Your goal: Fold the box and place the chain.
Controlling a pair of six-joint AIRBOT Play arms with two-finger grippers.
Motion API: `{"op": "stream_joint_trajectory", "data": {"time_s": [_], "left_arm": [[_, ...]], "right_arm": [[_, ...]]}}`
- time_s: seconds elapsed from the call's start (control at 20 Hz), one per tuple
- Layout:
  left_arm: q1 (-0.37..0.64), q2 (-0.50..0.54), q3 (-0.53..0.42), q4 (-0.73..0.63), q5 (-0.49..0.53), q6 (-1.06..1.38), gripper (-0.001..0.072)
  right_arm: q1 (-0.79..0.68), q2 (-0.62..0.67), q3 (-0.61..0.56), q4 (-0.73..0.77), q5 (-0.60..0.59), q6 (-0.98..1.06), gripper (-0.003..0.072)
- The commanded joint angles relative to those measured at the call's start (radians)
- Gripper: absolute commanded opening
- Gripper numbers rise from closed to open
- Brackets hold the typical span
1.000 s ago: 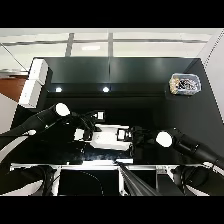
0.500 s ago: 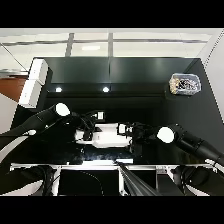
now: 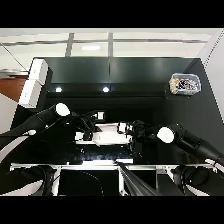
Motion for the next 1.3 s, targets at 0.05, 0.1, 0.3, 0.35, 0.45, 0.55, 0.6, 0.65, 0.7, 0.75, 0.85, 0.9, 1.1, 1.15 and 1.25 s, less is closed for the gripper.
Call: {"op": "stream_joint_trajectory", "data": {"time_s": [0.05,0.1,0.3,0.35,0.45,0.55,0.6,0.65,0.7,0.75,0.85,0.9,1.1,1.15,1.25], "left_arm": [[0.000,0.000,0.000,0.001,-0.001,0.001,0.0028],[0.000,0.000,0.000,0.001,-0.001,0.001,0.0028],[0.000,0.000,0.000,0.001,-0.001,0.001,0.0028],[0.000,0.000,0.000,0.001,-0.001,0.001,0.0028],[0.000,0.000,0.000,0.001,-0.001,0.001,0.0027],[0.000,0.000,0.000,0.001,-0.002,0.001,0.0028],[0.000,0.000,0.000,0.001,-0.002,0.001,0.0028],[0.000,0.000,0.000,0.001,-0.002,0.001,0.0028],[0.000,0.000,0.000,0.001,-0.002,0.001,0.0028],[0.000,0.000,0.000,0.001,-0.002,0.001,0.0027],[0.000,0.000,0.000,0.001,-0.002,0.001,0.0028],[0.000,0.000,0.000,0.001,-0.002,0.001,0.0027],[0.000,0.000,0.000,0.001,-0.002,0.001,0.0028],[0.000,0.000,0.000,0.001,-0.002,0.001,0.0028],[0.000,0.000,0.000,-0.001,-0.002,0.001,0.0027]], "right_arm": [[-0.001,0.007,0.014,-0.027,-0.031,0.004,0.0711],[-0.001,0.013,0.014,-0.043,-0.039,0.005,0.0711],[-0.001,0.046,0.014,-0.173,-0.059,0.126,0.0710],[-0.001,0.053,0.014,-0.187,-0.059,0.137,0.0711],[-0.001,0.057,0.014,-0.183,-0.059,0.137,0.0711],[-0.001,0.058,0.014,-0.183,-0.060,0.138,0.0710],[-0.001,0.058,0.014,-0.183,-0.060,0.138,0.0711],[-0.001,0.058,0.014,-0.184,-0.060,0.139,0.0710],[-0.001,0.058,0.014,-0.184,-0.060,0.139,0.0710],[-0.001,0.058,0.014,-0.184,-0.060,0.139,0.0710],[-0.001,0.060,0.014,-0.184,-0.060,0.139,0.0711],[-0.001,0.063,0.014,-0.184,-0.061,0.138,0.0711],[-0.001,0.071,0.014,-0.183,-0.069,0.138,0.0711],[-0.001,0.071,0.014,-0.182,-0.080,0.138,0.0711],[-0.001,0.070,0.014,-0.180,-0.090,0.138,0.0712]]}}
